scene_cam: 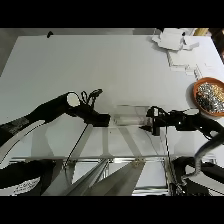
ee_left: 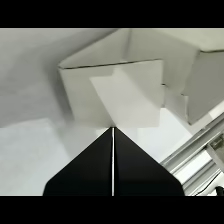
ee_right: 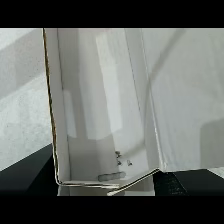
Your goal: Fold the box and place the chain.
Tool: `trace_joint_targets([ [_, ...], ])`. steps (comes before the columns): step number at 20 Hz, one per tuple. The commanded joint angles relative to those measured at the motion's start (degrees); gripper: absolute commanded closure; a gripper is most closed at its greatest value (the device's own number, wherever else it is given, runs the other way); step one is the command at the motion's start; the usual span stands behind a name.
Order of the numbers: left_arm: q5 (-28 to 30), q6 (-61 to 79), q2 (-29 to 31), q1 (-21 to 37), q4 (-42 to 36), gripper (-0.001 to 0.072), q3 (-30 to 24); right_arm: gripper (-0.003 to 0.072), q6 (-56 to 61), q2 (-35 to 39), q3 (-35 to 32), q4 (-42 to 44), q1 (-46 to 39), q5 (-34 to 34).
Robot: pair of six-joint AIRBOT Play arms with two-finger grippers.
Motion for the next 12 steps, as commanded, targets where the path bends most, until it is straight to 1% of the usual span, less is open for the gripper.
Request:
trace_joint_targets([
  [1, 1.77, 0.02, 2.32, -1.05, -0.83, 0.0703, 0.11, 0.0272, 0.02, 0.04, 0.02, 0.02, 0.0, 0.02],
  [3, 3.3, 0.07, 3.85, -1.42, -0.83, 0.0698, 0.11, 0.0272, 0.02, 0.04, 0.02, 0.02, 0.0, 0.04],
  [4, 3.98, 0.09, 4.13, -1.88, -0.85, 0.0681, 0.11, 0.0272, 0.02, 0.04, 0.02, 0.02, 0.0, 0.02],
  [6, 5.18, 0.22, 4.09, -3.26, -0.87, 0.0618, 0.11, 0.0272, 0.02, 0.04, 0.02, 0.02, 0.0, 0.02],
  [8, 6.12, 0.22, 4.11, -4.28, -0.85, 0.0617, 0.26, 0.0272, 0.02, 0.04, 0.02, 0.04, 0.0, 0.02],
  [9, 6.16, 0.2, 4.11, -4.39, -0.83, 0.06, 0.52, 0.0272, 0.02, 0.04, 0.02, 0.02, 0.0, 0.02],
  [10, 6.14, 0.2, 4.11, -4.46, -0.59, 0.055, 1.01, 0.0272, 0.02, 0.04, 0.02, 0.02, 0.0, 0.02],
  [12, 6.34, 0.22, 4.09, -4.81, -0.5, 0.0547, 1.66, 0.0272, 0.02, 0.04, 0.02, 0.02, 0.0, 0.02],
])
